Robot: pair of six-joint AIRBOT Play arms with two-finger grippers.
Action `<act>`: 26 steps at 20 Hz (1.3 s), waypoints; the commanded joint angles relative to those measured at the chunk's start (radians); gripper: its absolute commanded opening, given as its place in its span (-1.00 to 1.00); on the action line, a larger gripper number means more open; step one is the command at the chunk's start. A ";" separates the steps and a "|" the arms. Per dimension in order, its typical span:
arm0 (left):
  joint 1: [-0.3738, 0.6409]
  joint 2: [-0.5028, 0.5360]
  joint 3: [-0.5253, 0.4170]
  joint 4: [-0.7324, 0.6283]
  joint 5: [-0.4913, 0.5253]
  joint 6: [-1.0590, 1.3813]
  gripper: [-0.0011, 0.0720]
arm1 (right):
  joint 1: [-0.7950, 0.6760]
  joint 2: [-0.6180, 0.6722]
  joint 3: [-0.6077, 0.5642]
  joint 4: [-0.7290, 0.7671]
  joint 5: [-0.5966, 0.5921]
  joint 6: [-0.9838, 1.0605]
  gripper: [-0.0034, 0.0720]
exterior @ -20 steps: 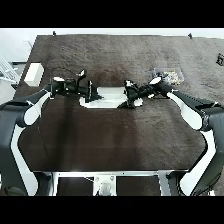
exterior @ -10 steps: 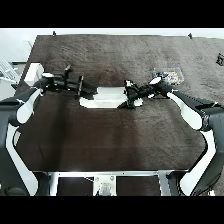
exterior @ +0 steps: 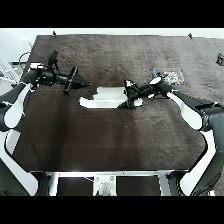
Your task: Fold the box and place the chain.
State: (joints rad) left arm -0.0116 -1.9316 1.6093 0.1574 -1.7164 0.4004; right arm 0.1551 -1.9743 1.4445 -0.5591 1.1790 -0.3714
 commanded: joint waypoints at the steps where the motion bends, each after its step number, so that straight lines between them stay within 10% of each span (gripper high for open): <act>1: -0.077 0.024 -0.040 0.063 0.096 -0.009 -0.93 | 0.000 0.000 0.000 0.000 0.000 0.000 0.56; 13: -0.219 0.015 -0.060 0.054 0.703 -0.060 -0.92 | 0.000 0.000 0.000 0.000 0.000 0.000 0.56; 26: -0.219 -0.022 -0.060 0.148 0.756 -0.175 -0.92 | 0.000 0.000 0.000 0.000 0.000 0.000 0.56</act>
State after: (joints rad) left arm -0.2302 -1.9499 1.5494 0.2653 -0.9653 0.2550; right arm 0.1551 -1.9743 1.4445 -0.5579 1.1801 -0.3714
